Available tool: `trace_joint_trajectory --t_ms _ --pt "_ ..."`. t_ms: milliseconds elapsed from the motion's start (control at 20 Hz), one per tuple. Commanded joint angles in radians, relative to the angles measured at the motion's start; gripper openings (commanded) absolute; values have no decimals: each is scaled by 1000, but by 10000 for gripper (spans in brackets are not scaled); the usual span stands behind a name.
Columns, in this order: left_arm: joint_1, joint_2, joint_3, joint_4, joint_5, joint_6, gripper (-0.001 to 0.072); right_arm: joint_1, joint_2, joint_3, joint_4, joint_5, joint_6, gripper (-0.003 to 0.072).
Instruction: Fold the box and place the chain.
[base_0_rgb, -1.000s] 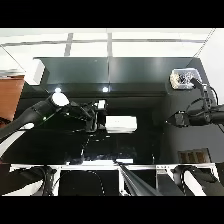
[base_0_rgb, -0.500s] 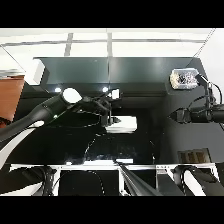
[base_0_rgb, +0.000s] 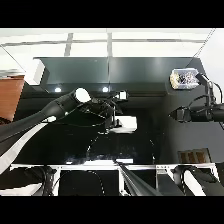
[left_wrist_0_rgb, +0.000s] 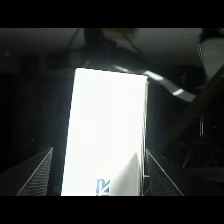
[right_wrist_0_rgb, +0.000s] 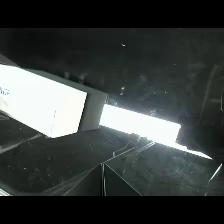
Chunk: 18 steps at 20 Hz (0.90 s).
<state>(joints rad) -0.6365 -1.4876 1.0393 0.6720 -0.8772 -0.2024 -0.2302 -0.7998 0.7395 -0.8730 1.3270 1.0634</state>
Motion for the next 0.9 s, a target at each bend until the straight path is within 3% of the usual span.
trace_joint_trajectory --t_ms 0,650,850 --pt "-5 -8 5 23 -14 -15 711 0 0 0 -1 -8 -2 12" --pt "-20 -16 5 31 -18 -15 711 0 0 0 -1 -8 -2 12" --pt "-68 -23 5 125 17 -15 711 0 0 0 -1 -8 -2 12"
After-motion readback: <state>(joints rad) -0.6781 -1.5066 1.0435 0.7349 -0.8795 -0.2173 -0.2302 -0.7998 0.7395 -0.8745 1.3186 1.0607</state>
